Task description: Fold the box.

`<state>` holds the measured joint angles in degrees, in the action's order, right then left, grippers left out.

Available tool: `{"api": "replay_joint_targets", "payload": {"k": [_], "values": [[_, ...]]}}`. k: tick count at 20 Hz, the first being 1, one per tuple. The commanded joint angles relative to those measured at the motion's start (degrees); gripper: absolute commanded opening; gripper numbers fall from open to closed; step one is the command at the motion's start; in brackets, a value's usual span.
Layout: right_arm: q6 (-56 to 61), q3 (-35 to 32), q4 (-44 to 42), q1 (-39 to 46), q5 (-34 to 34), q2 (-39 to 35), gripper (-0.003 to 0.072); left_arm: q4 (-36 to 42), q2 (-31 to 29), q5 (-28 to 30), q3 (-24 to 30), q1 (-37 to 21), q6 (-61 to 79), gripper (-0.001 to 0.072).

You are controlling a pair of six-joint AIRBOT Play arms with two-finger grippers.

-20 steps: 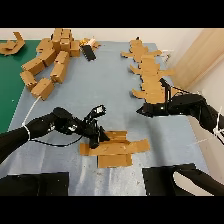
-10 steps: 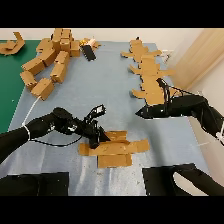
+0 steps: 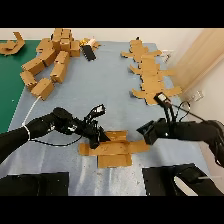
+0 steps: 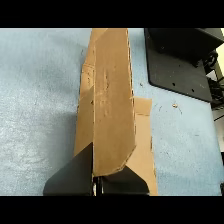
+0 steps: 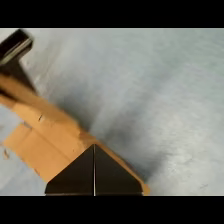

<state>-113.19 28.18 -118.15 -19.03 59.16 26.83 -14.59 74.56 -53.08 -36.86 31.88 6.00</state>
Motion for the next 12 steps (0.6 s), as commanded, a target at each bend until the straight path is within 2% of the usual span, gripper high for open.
{"api": "replay_joint_targets", "payload": {"k": [1,5,8,10,11,12], "values": [[6.91,-2.29,12.15,-16.06,1.36,-6.45,0.0002,0.00,-0.02,-0.02,0.02,-0.07,0.00,0.0010],[15.54,-5.97,19.96,-39.36,2.67,-3.28,0.0003,0.02,-0.02,-0.02,0.02,-0.07,0.00,0.0010],[23.23,-7.32,37.48,-55.80,1.40,2.97,0.0004,0.00,-0.02,-0.02,0.02,-0.07,0.00,0.0010],[24.94,-7.32,45.35,-62.86,-3.19,7.41,0.0033,0.02,-0.02,-0.02,0.02,-0.07,0.00,0.0010],[24.92,-7.32,45.99,-64.50,-6.47,9.88,0.0279,0.00,-0.02,0.00,0.02,-0.07,0.00,0.0010],[25.11,-7.30,45.97,-64.87,-8.94,12.26,0.0474,0.02,-0.02,0.00,0.02,-0.07,0.00,0.0010]]}}
